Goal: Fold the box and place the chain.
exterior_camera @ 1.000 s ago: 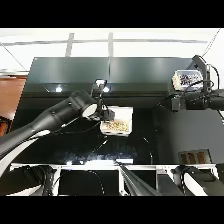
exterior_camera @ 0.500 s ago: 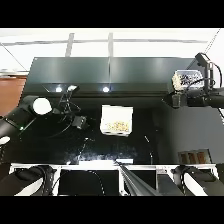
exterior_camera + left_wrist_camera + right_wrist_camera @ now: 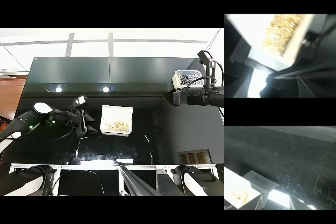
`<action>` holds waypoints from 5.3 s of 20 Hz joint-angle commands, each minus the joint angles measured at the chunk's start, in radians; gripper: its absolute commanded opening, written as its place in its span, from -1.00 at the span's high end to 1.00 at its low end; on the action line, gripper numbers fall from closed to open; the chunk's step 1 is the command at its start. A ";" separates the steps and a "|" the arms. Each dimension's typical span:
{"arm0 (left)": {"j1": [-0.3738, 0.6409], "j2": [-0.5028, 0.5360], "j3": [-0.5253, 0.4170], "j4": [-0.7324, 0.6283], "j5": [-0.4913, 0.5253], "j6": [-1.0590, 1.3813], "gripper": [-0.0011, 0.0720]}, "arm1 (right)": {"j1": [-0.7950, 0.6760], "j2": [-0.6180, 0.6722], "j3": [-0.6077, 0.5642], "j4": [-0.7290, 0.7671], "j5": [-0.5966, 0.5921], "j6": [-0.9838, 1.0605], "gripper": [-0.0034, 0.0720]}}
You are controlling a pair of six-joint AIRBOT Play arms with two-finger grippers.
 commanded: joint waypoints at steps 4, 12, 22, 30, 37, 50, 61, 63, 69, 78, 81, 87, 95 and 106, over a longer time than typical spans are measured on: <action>-0.089 -0.100 0.074 0.034 0.083 0.258 -0.97 | 0.002 0.001 0.000 0.000 0.002 -0.001 -0.14; -0.105 -0.147 0.103 0.026 0.088 0.261 -0.97 | 0.002 0.001 0.000 -0.001 0.007 -0.002 -0.14; -0.140 -0.155 0.103 0.030 0.079 0.238 -0.33 | 0.028 -0.003 -0.013 0.027 0.004 -0.017 -0.15; -0.138 -0.155 0.103 0.030 0.095 0.238 -0.36 | 0.362 -0.301 0.014 0.052 -0.345 -0.017 -0.92; -0.138 -0.155 0.103 0.030 0.094 0.238 -0.36 | 0.481 -0.381 0.039 0.043 -0.299 -0.592 -0.91; -0.139 -0.155 0.103 0.030 0.093 0.238 -0.36 | 0.478 -0.309 -0.070 0.066 -0.147 -0.771 -0.91; -0.139 -0.155 0.103 0.030 0.092 0.238 -0.36 | 0.490 -0.307 -0.071 0.142 -0.101 -0.771 -0.91; -0.139 -0.155 0.103 0.030 0.092 0.238 -0.36 | 0.490 -0.307 -0.071 0.137 -0.119 -0.772 -0.91; -0.139 -0.155 0.103 0.030 0.092 0.238 -0.36 | 0.490 -0.307 -0.084 0.137 -0.126 -0.772 -0.59; -0.139 -0.155 0.103 0.030 0.092 0.238 -0.36 | 0.490 -0.311 -0.103 0.138 -0.158 -0.743 -1.00; -0.139 -0.155 0.103 0.030 0.092 0.238 -0.36 | 0.494 -0.317 -0.103 0.135 -0.172 -0.742 -1.00; -0.139 -0.155 0.103 0.030 0.092 0.238 -0.36 | 0.525 -0.334 -0.103 0.157 -0.214 -0.736 -0.40; -0.139 -0.155 0.103 0.030 0.091 0.238 -0.36 | 0.525 -0.334 -0.103 0.157 -0.193 -0.718 -0.01; -0.139 -0.155 0.103 0.030 0.091 0.238 -0.36 | 0.526 -0.352 -0.109 0.154 -0.197 -0.700 -0.01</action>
